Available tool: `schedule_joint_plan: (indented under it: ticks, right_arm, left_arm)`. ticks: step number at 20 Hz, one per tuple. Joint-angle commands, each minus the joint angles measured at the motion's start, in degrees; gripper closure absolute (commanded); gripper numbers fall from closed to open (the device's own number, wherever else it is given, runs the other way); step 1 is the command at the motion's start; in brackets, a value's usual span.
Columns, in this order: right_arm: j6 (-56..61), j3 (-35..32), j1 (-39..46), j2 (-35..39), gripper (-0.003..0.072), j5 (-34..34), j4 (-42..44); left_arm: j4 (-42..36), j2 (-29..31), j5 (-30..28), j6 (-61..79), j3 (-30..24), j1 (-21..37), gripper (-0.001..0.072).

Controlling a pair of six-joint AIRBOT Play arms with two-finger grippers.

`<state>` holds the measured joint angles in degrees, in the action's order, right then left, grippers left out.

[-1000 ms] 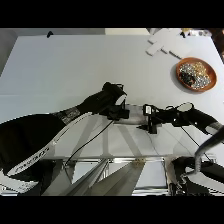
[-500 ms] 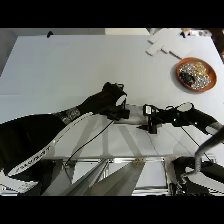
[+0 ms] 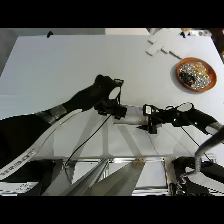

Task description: Fold the box and place the chain.

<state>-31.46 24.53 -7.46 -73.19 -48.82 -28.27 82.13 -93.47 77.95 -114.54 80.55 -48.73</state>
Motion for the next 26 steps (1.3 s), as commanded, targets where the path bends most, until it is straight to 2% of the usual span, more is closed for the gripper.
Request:
schedule_joint_plan:
  ticks: [1, 2, 3, 5, 7, 10, 12, 14, 17, 21, 26]
  right_arm:
    - [0.09, -0.02, -0.02, -0.02, 0.0187, -0.04, 0.04]
    - [0.09, -0.02, -0.02, -0.02, 0.0187, -0.07, 0.04]
    - [0.09, -0.02, -0.02, -0.02, 0.0187, -0.04, 0.04]
    - [0.09, -0.02, -0.02, -0.02, 0.0187, -0.07, 0.04]
    - [0.09, -0.02, -0.04, -0.02, 0.0187, -0.07, 0.04]
    - [0.09, -0.02, -0.02, -0.02, 0.0187, -0.07, 0.04]
    - [0.09, -0.02, -0.02, -0.02, 0.0187, -0.07, 0.04]
    - [0.09, -0.02, -0.04, -0.02, 0.0187, -0.07, 0.04]
    - [0.09, -0.02, -0.02, -0.02, 0.0187, -0.04, 0.04]
    - [0.09, -0.02, -0.04, -0.02, 0.0187, -0.04, 0.04]
    - [0.09, -0.02, -0.02, -0.02, 0.0187, -0.07, 0.04]
  left_arm:
    - [-1.95, 6.27, 6.69, 21.99, 0.04, 3.10, 0.0184]
    - [-1.79, 8.35, 10.51, 30.71, 0.02, 4.09, 0.0067]
    - [-1.70, 10.23, 12.85, 37.64, -0.13, 4.96, 0.0018]
    - [-2.49, 14.47, 12.26, 51.93, -2.34, 6.93, 0.0015]
    - [-6.86, 19.47, 6.05, 69.68, -8.92, 9.22, 0.0015]
    - [-16.41, 25.64, -7.74, 101.04, -23.78, 13.79, 0.0014]
    - [-24.44, 26.34, -19.45, 115.19, -33.07, 17.81, 0.0013]
    - [-30.84, 23.96, -24.00, 124.54, -38.12, 21.31, 0.0013]
    - [-36.57, 18.69, -23.63, 131.58, -38.51, 23.12, 0.0012]
    - [-54.88, 12.66, -23.71, 146.29, -38.36, 22.86, 0.0012]
    - [-57.18, 8.50, -23.69, 147.75, -37.66, 22.51, 0.0012]
